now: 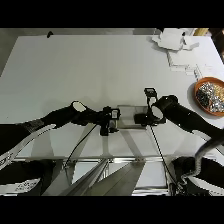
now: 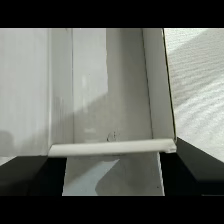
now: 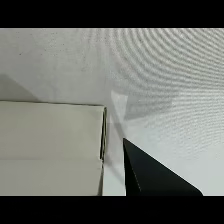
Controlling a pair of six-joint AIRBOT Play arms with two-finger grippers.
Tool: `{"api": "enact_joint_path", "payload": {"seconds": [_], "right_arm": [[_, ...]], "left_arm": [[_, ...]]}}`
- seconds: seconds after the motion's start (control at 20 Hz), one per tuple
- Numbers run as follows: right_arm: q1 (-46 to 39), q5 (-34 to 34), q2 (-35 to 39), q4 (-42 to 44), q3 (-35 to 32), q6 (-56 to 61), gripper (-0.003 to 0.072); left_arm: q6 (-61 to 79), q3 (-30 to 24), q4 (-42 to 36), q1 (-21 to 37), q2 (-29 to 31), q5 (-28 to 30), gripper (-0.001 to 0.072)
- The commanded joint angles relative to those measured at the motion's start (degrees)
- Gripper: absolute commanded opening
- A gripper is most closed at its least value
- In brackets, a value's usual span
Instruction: Fold the box and place the chain.
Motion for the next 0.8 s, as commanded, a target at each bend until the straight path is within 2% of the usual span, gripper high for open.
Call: {"api": "enact_joint_path", "payload": {"seconds": [0.0,0.1,0.25,0.3,0.4,0.45,0.65,0.75], "right_arm": [[0.0,0.22,-0.83,0.72,-0.02,0.02,0.0127],[0.0,0.22,-0.83,0.92,-0.02,-0.13,0.0025],[0.0,0.24,-0.81,0.92,-0.02,-0.17,0.0021],[0.0,0.28,-0.74,0.92,-0.02,-0.22,0.0052],[-0.02,0.33,0.02,0.92,0.0,-2.8,0.0256],[-0.02,0.76,0.87,0.87,0.0,-5.29,0.028],[-0.02,5.95,7.58,-0.09,0.59,-17.25,0.0281],[-0.13,9.51,12.74,-2.49,2.91,-20.57,0.028]], "left_arm": [[0.0,0.02,0.0,-0.02,0.0,0.0,0.032],[0.02,0.02,0.0,-0.02,0.0,0.0,0.032],[0.0,0.02,0.0,-0.02,0.0,0.0,0.032],[0.0,0.02,0.0,-0.02,0.0,0.0,0.032],[0.0,0.02,0.02,-0.02,0.0,0.0,0.032],[0.0,0.02,0.0,-0.02,0.0,0.0,0.032],[0.0,0.02,0.02,-0.02,0.0,0.0,0.032],[0.0,0.02,0.0,-0.02,0.0,0.0,0.032]]}}
